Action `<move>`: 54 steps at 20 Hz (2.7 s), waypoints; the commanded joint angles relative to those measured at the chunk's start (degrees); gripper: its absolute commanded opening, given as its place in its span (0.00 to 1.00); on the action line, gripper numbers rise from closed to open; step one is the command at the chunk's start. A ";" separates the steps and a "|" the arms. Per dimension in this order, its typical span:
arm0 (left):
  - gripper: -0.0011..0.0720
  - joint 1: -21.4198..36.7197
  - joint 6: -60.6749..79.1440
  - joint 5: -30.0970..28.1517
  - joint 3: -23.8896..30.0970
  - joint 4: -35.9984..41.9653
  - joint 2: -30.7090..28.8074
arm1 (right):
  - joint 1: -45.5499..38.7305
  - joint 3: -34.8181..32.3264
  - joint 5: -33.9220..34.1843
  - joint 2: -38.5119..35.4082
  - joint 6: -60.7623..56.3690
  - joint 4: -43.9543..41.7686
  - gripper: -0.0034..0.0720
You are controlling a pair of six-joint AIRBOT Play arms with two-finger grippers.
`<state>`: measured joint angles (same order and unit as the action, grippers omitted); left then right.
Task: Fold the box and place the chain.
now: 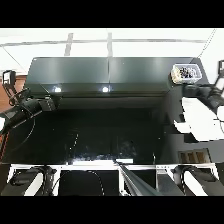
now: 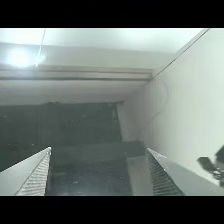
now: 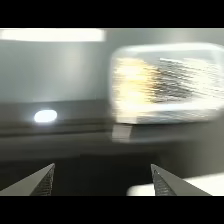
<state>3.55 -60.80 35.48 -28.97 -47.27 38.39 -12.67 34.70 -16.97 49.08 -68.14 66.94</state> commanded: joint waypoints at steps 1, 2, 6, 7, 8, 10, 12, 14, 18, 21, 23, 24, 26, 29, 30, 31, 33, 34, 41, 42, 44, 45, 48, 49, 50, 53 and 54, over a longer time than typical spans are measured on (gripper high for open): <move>0.99 0.22 0.00 -1.53 -0.07 1.25 1.79 | -21.00 4.04 0.11 6.08 -7.67 7.19 0.98; 0.99 0.24 0.17 -2.69 -0.04 1.25 2.03 | -30.25 6.34 -1.62 8.70 -9.27 6.78 0.98; 0.99 0.17 -0.35 -2.78 -0.02 1.31 3.34 | -52.76 20.48 -27.32 25.16 -0.61 4.68 0.98; 0.99 0.17 -0.35 -2.16 -0.02 1.29 3.72 | -53.90 24.65 -33.03 29.16 3.06 4.68 0.98; 0.99 0.17 -0.33 -1.79 -0.02 1.27 4.02 | -53.96 29.14 -37.79 33.00 6.64 4.66 0.98; 0.99 0.17 -0.33 -1.79 -0.02 1.29 4.24 | -52.11 36.22 -44.76 39.17 13.31 4.63 0.98; 0.99 0.17 -0.31 -1.81 -0.02 1.29 4.24 | -48.76 40.68 -48.63 43.89 19.71 4.90 0.82; 0.99 0.17 -0.31 -1.84 -0.02 1.29 4.24 | -45.22 42.51 -48.17 46.31 22.36 5.77 0.80; 0.99 0.17 -0.31 -1.88 -0.02 1.27 4.24 | -40.72 42.86 -49.33 46.71 24.48 9.31 0.37; 0.99 0.17 -0.22 -1.90 -0.02 1.22 4.24 | -40.68 42.84 -55.08 45.57 24.46 9.16 0.06; 0.99 0.17 0.63 -1.90 -0.02 1.18 4.24 | -40.65 42.69 -56.08 41.72 24.26 5.49 0.07; 0.98 0.17 0.70 -2.01 -0.02 0.81 4.24 | -40.65 42.38 -55.36 39.01 24.30 2.01 0.07; 0.98 0.17 1.03 -1.81 -0.02 -2.36 4.35 | -40.65 40.44 -52.22 32.68 24.22 -6.32 0.07; 0.98 0.15 1.01 -1.60 -0.02 -3.63 4.50 | -38.97 34.71 -50.01 23.32 24.22 -15.91 0.07; 0.98 0.15 1.01 -0.98 -0.02 -3.63 4.50 | -37.48 32.33 -49.75 20.68 24.22 -17.59 0.07; 0.98 0.15 1.03 0.09 -0.02 -3.63 4.50 | -35.36 29.40 -49.64 18.12 24.22 -19.39 0.07; 0.98 0.15 1.01 3.10 -0.02 -3.63 4.52 | -29.97 22.91 -49.09 13.97 23.17 -23.12 0.07; 0.98 0.15 1.03 4.79 -0.02 -3.61 4.57 | -27.02 19.61 -48.76 12.33 22.36 -24.98 0.07; 0.98 -6.99 1.05 7.28 -0.07 1.20 10.43 | 0.44 -1.53 -30.75 9.27 23.10 -43.39 0.07; 0.98 -9.40 1.03 7.08 -0.42 3.21 12.41 | 4.61 -2.84 -27.69 9.27 23.19 -44.50 0.07; 0.97 -12.52 0.85 7.21 -3.67 5.70 18.10 | 12.90 -3.96 -22.25 9.29 23.15 -44.33 0.07; 0.97 -12.79 -0.33 7.91 -6.23 6.34 21.49 | 16.11 -4.09 -20.68 9.33 23.15 -44.09 0.07; 0.95 -10.78 -2.67 13.27 -14.84 14.29 34.53 | 22.62 -4.13 -17.05 9.42 23.12 -41.35 0.07; 0.95 -9.51 -2.38 16.55 -17.49 18.58 39.04 | 23.91 -4.13 -16.22 9.42 23.15 -41.13 0.07; 0.95 -8.44 -2.08 20.24 -20.37 21.09 43.76 | 24.63 -4.13 -15.98 9.42 23.15 -41.13 0.07; 0.95 -8.68 -2.67 28.11 -26.86 20.57 53.64 | 24.90 -4.13 -15.98 9.42 23.15 -40.92 0.07; 0.95 -9.70 -2.67 29.70 -28.30 20.48 55.76 | 24.87 -4.13 -16.02 9.40 23.15 -40.94 0.07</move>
<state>-5.58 -63.02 56.97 -51.77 -29.69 85.67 10.68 30.70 -34.30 58.52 -44.99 25.76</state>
